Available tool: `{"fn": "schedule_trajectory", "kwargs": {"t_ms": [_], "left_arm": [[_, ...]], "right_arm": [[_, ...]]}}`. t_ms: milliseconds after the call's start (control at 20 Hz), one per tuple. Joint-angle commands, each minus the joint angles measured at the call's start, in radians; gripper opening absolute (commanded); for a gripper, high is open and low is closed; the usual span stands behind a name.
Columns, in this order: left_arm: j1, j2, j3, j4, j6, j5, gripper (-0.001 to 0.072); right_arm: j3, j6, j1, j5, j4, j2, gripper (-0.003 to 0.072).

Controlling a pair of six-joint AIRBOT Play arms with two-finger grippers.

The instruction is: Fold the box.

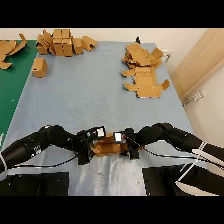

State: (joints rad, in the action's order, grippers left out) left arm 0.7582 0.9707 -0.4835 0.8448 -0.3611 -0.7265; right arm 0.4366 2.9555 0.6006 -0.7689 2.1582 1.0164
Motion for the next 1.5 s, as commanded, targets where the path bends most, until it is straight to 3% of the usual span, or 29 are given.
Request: {"fn": "schedule_trajectory", "kwargs": {"t_ms": [0,150,250,450,550,900,1450], "left_arm": [[0.051,0.001,-0.002,0.053,-0.008,0.052,0.0338],[0.053,0.001,-0.002,0.055,-0.014,0.066,0.0336],[0.053,0.001,-0.002,0.06,-0.014,0.065,0.0126],[0.053,0.001,-0.002,0.061,-0.014,0.073,0.0116],[0.059,0.001,-0.002,0.061,-0.014,0.094,0.0011],[0.135,0.001,-0.002,0.057,-0.014,0.195,0.001],[0.135,0.019,0.0,0.045,-0.014,0.201,0.0011]], "right_arm": [[0.0,0.0,0.0,0.0,0.0,0.0,0.0581],[0.0,0.0,0.0,0.0,0.0,0.0,0.0582],[0.0,0.0,0.0,0.0,0.0,0.0,0.0581],[0.0,0.0,0.0,0.0,0.003,0.0,0.0582],[0.0,0.0,0.0,0.0,0.003,0.0,0.0581],[0.0,0.0,0.0,0.0,0.004,0.0,0.0581],[0.0,0.0,0.0,0.0,0.004,0.0,0.0582]]}}
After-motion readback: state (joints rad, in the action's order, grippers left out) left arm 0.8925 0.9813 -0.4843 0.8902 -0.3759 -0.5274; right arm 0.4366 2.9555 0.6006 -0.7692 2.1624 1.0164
